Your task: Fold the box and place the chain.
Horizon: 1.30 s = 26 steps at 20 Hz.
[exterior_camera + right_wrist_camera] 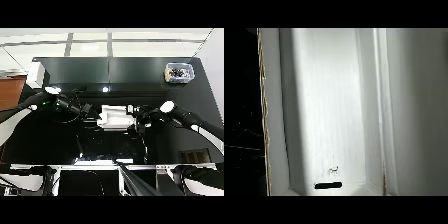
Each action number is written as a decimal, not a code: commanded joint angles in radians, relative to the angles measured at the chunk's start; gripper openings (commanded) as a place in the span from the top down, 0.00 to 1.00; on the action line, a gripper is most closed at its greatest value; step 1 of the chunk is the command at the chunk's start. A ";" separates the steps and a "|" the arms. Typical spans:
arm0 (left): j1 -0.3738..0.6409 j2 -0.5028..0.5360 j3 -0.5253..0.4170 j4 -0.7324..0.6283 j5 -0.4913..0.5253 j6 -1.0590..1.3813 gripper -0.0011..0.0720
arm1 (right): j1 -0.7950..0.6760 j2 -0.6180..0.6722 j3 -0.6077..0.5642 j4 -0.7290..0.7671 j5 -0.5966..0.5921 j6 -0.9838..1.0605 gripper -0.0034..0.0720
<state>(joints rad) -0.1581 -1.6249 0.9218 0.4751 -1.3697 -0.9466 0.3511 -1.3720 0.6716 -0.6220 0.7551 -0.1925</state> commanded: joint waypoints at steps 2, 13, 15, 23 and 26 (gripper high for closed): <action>-0.032 0.011 0.080 0.109 0.009 -0.169 0.41 | 0.000 -0.001 0.000 0.000 0.000 0.000 0.51; -0.257 0.156 0.185 0.389 0.171 -0.558 0.43 | 0.000 -0.001 0.000 0.000 0.000 0.000 0.51; -0.289 0.158 0.185 0.402 0.194 -0.577 0.43 | 0.000 -0.001 0.000 0.000 0.000 0.000 0.51; -0.354 0.158 0.185 0.523 0.221 -0.648 0.43 | 0.000 -0.001 0.000 0.000 0.000 0.000 0.51; -0.353 0.158 0.185 0.523 0.217 -0.647 0.43 | 0.000 -0.001 0.000 0.000 0.000 0.000 0.51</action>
